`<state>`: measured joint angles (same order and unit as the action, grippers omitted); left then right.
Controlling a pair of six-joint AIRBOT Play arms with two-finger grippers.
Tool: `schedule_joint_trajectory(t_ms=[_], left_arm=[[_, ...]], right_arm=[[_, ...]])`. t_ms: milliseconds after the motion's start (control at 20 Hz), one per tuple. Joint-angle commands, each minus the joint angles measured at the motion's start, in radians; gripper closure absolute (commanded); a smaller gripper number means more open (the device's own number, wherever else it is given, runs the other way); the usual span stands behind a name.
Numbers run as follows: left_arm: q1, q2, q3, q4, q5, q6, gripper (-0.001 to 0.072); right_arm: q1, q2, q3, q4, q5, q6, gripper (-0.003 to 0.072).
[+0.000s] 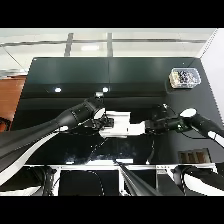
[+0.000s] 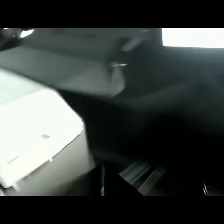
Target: Fold the box and place the chain.
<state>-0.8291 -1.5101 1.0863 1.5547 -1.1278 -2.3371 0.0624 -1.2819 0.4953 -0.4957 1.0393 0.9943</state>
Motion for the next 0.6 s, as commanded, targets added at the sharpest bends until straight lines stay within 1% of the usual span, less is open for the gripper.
schedule_joint_trajectory(t_ms=[0,50,150,250,350,450,500,550], left_arm=[[0.001,0.0,0.0,0.0,0.0,0.0,0.0682],[0.001,0.0,0.0,0.0,0.0,0.0,0.0682],[0.001,0.0,0.0,-0.001,0.0,0.0,0.0682],[0.001,0.0,0.0,-0.001,0.0,0.0,0.0682],[0.001,0.0,0.0,-0.001,0.0,0.0,0.0682],[0.001,0.0,0.0,0.0,-0.012,0.0,0.0682],[0.001,0.0,0.0,-0.002,-0.011,0.0,0.0682],[0.001,0.0,0.0,-0.002,-0.011,0.0,0.0682]], right_arm=[[0.075,-0.031,0.116,-0.003,0.129,-0.091,0.0192],[0.075,-0.031,0.156,-0.038,0.166,-0.09,0.0121],[0.076,-0.031,0.206,-0.051,0.2,-0.072,0.0121],[0.077,-0.031,0.228,-0.051,0.196,-0.036,0.0122],[0.089,-0.031,0.233,-0.043,0.191,0.004,0.0219],[0.126,-0.031,0.233,-0.061,0.144,0.075,0.022],[0.152,-0.032,0.238,-0.059,0.107,0.113,0.0264],[0.175,-0.032,0.25,-0.059,0.085,0.137,0.0345]])
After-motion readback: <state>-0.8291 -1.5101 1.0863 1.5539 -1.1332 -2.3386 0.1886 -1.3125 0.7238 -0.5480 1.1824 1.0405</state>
